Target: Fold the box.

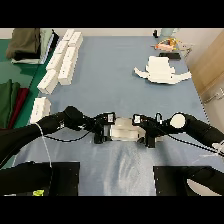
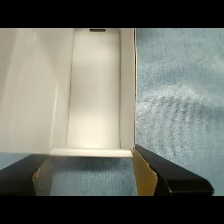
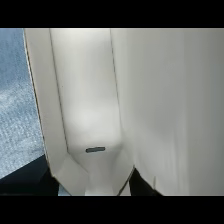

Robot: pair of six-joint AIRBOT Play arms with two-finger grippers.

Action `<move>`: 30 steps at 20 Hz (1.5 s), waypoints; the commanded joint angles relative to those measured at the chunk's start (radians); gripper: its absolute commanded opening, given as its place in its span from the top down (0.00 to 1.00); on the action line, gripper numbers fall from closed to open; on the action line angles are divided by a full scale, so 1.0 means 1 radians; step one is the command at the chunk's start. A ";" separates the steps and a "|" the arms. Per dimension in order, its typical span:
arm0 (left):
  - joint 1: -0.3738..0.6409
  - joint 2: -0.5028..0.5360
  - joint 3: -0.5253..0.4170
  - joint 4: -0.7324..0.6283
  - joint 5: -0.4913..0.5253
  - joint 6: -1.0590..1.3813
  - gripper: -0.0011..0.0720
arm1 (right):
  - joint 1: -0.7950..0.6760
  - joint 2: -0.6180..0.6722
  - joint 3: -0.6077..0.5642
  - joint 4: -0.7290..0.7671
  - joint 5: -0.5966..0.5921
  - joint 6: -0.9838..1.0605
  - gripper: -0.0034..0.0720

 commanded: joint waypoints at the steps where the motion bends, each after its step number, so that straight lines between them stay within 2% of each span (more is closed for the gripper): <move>1: -0.017 -0.015 0.001 -0.010 -0.025 -0.001 0.01 | 0.000 0.000 0.001 0.000 0.000 0.000 0.28; 11: -0.043 -0.029 -0.002 -0.009 0.006 -0.044 0.01 | 0.000 0.000 0.001 0.000 0.000 0.000 0.28; 15: -0.043 -0.029 -0.002 0.034 0.003 -0.088 0.01 | 0.000 0.000 0.001 0.000 0.000 0.000 0.28; 25: -0.056 -0.029 -0.001 -0.024 0.039 -0.083 0.01 | 0.000 0.000 0.001 0.000 0.000 0.000 0.28; 27: -0.062 -0.029 -0.001 -0.024 0.033 -0.077 0.17 | 0.000 0.000 0.001 0.000 0.000 0.000 0.28; 30: -0.062 -0.029 -0.002 -0.005 0.027 -0.082 0.17 | 0.000 0.000 0.001 0.000 0.000 0.000 0.28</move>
